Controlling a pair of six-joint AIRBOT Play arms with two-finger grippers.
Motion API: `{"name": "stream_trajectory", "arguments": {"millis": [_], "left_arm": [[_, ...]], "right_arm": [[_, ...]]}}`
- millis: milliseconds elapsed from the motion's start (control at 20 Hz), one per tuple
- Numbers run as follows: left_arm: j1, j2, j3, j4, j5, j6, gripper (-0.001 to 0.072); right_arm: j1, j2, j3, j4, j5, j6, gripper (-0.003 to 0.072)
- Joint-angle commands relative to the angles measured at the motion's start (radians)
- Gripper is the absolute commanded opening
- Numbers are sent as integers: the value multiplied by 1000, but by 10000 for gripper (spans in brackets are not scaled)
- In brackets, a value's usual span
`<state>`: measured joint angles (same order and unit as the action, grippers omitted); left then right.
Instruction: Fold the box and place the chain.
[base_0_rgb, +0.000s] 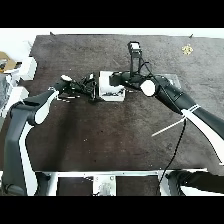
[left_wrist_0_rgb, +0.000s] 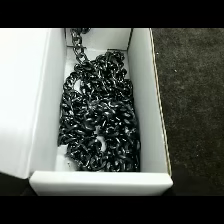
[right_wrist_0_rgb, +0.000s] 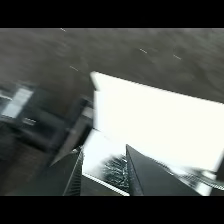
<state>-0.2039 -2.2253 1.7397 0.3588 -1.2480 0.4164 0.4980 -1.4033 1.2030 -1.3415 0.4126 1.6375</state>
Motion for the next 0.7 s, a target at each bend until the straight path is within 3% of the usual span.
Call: {"name": "stream_trajectory", "arguments": {"millis": [0,200,300,650], "left_arm": [[0,0,1,0,0,0,287],[0,0,0,0,0,0,287],[0,0,0,0,0,0,287],[0,0,0,0,0,0,287]], "right_arm": [[-93,-4,-6,-40,137,2,318],[-219,-4,-88,-42,142,43,318],[-249,-13,-136,3,64,49,317],[-321,-123,-168,3,4,193,338]]}}
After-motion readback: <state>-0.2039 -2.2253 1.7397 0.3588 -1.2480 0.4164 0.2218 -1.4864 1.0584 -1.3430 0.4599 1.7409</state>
